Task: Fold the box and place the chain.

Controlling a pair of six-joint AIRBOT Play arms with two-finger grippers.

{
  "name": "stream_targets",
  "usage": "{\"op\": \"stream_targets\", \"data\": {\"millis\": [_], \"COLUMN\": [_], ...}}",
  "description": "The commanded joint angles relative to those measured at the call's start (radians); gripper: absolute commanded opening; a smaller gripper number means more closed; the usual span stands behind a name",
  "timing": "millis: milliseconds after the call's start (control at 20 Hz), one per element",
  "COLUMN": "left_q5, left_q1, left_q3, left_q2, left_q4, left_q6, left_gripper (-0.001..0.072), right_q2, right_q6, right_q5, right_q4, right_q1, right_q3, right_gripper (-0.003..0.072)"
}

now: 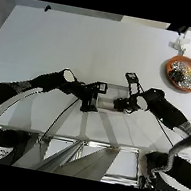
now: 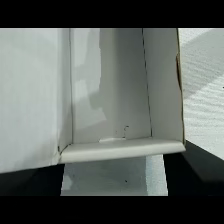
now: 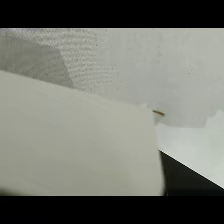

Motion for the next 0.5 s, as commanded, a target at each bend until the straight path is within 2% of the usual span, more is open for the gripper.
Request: {"op": "stream_targets", "data": {"millis": [0,50,150,250,300,450], "left_q5": [0.027,0.027,0.027,0.027,0.027,0.027], "left_q1": [0.000,0.000,0.000,0.000,0.000,0.000], "left_q3": [0.000,0.000,0.000,0.000,0.000,0.000], "left_q2": [0.001,0.001,0.001,0.001,0.000,0.001], "left_q4": [0.000,0.000,0.000,0.000,0.000,0.000], "left_q6": [0.000,0.000,0.000,0.000,0.000,0.000], "left_gripper": [0.0203,0.0203,0.0203,0.0203,0.0203,0.0203], "right_q2": [-0.039,-0.049,-0.057,-0.057,-0.057,-0.057], "right_q6": [0.075,0.079,0.079,0.079,0.079,0.079], "right_q5": [-0.008,-0.008,-0.009,-0.016,-0.015,-0.011], "right_q4": [-0.002,-0.003,-0.006,-0.011,-0.015,-0.018], "right_q1": [0.022,0.029,0.036,0.036,0.037,0.036], "right_q3": [0.001,0.001,0.001,0.001,0.001,0.001], "right_gripper": [0.0407,0.0402,0.0304,0.0254,0.0177,0.0147]}}
